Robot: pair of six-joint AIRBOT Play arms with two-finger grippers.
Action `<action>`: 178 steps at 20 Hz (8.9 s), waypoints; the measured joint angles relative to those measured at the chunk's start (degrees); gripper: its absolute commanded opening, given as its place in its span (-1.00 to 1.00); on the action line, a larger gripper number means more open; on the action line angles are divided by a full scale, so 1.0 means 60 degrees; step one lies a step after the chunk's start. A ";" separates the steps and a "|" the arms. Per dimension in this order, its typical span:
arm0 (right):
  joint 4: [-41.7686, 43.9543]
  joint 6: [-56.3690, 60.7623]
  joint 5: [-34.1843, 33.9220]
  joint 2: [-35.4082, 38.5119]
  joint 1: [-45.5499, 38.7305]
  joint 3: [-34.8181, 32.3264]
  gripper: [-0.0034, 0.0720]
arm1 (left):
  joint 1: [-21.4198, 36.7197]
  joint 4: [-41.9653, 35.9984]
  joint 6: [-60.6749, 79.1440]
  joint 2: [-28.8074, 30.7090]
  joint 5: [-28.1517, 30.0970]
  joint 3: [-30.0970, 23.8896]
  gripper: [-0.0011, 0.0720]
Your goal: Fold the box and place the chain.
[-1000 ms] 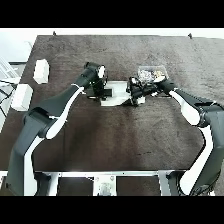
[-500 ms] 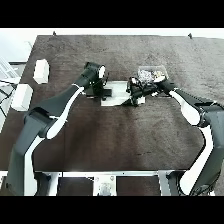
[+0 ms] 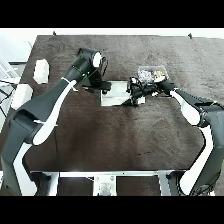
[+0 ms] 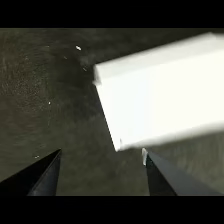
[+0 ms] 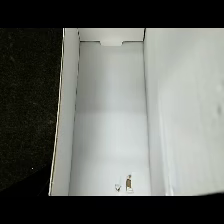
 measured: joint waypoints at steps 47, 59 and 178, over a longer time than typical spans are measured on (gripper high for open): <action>0.0004 0.0000 0.0004 0.0000 0.0015 0.0004 0.24 | 0.3297 -0.8827 1.9693 -0.0280 0.3694 -0.4787 0.98; 0.0000 0.0011 0.0004 0.0000 0.0011 0.0004 0.24 | 0.3180 -0.9118 1.9861 -0.0342 0.3406 -0.4787 0.98; 0.1078 0.3315 -0.0455 0.1694 -0.0051 0.0004 -0.88 | 0.2830 -1.0072 2.0848 -0.1246 0.4484 -0.4772 0.32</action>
